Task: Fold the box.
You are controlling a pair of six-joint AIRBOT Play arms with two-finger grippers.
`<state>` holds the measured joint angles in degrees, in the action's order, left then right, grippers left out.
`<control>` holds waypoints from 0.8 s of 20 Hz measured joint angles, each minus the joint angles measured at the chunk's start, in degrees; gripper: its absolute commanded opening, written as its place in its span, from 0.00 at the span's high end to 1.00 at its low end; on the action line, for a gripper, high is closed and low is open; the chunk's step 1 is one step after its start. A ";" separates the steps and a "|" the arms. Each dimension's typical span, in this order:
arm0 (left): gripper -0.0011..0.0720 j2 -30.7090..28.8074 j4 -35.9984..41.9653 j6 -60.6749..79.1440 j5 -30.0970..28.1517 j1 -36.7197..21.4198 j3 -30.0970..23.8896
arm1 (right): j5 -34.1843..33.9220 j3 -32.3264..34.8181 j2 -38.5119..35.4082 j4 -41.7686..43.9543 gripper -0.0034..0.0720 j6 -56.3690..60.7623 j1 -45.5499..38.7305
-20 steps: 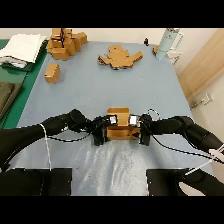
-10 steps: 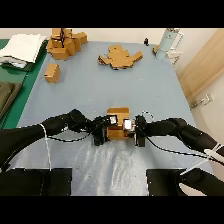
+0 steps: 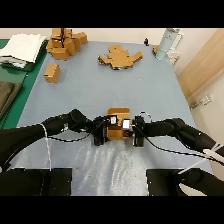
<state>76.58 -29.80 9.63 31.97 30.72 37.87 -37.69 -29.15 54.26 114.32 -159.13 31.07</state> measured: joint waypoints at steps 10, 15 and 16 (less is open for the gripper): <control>0.35 0.00 0.00 -0.02 -0.02 0.00 0.00 | -16.59 -1.09 -13.84 -43.43 0.95 78.77 -11.21; 0.35 0.00 0.00 -0.02 -0.04 0.00 0.00 | -11.78 1.09 -3.96 -26.05 0.95 76.89 -17.20; 0.35 0.00 0.00 -0.04 -0.02 0.00 0.00 | -11.06 1.29 -1.75 -19.61 0.95 72.32 -17.57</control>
